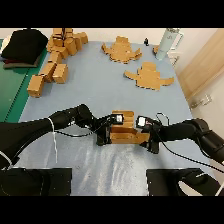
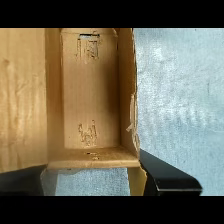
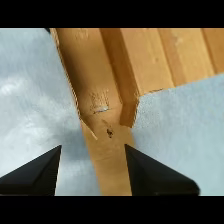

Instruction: Fold the box.

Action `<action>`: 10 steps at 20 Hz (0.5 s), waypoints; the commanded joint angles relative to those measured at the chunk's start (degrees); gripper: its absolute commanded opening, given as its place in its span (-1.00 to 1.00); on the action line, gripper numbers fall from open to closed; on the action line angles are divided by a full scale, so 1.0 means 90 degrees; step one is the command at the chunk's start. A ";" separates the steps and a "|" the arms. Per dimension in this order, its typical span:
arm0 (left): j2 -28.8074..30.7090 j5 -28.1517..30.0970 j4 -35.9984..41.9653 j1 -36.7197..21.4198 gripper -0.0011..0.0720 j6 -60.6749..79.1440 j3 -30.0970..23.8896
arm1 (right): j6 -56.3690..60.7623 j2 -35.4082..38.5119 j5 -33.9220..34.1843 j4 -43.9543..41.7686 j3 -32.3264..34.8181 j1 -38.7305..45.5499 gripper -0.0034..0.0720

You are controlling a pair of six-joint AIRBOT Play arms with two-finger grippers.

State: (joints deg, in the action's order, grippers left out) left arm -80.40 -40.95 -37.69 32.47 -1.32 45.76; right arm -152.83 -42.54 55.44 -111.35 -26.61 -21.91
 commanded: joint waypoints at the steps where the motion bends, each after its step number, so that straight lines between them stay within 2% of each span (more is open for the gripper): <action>1: 0.0005 0.0002 -0.0002 -0.0005 0.15 0.0002 0.0002 | -0.1226 -0.0364 -0.0801 0.0012 0.0187 0.0000 0.67; 5: 0.0005 0.0002 -0.0002 -0.0005 0.15 0.0002 0.0002 | -0.1695 -0.0585 -0.1338 -0.0440 0.0160 0.0000 0.57; 6: 0.0005 0.0002 -0.0002 -0.0005 0.15 0.0002 0.0002 | -0.1695 -0.0583 -0.1299 -0.0624 0.0160 0.0000 0.27; 7: 0.0005 0.0002 -0.0002 -0.0005 0.15 0.0002 0.0002 | -0.1695 -0.0583 -0.1294 -0.0736 0.0163 -0.0019 0.08; 8: 0.0005 0.0002 -0.0002 -0.0005 0.15 0.0002 0.0002 | -0.1695 -0.0583 -0.1328 -0.0772 0.0163 -0.0087 -0.02; 9: 0.0005 0.0002 -0.0002 -0.0005 0.15 0.0002 0.0002 | -0.1695 -0.0585 -0.1394 -0.0777 0.0163 -0.0185 -0.04; 10: 0.0005 0.0002 -0.0002 -0.0005 0.15 0.0002 0.0002 | -0.1693 -0.0585 -0.1457 -0.0789 0.0163 -0.0304 -0.22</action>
State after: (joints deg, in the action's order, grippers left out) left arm -80.40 -40.95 -37.69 32.47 -1.32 45.76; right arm -166.91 -47.55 44.29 -116.57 -25.19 -23.03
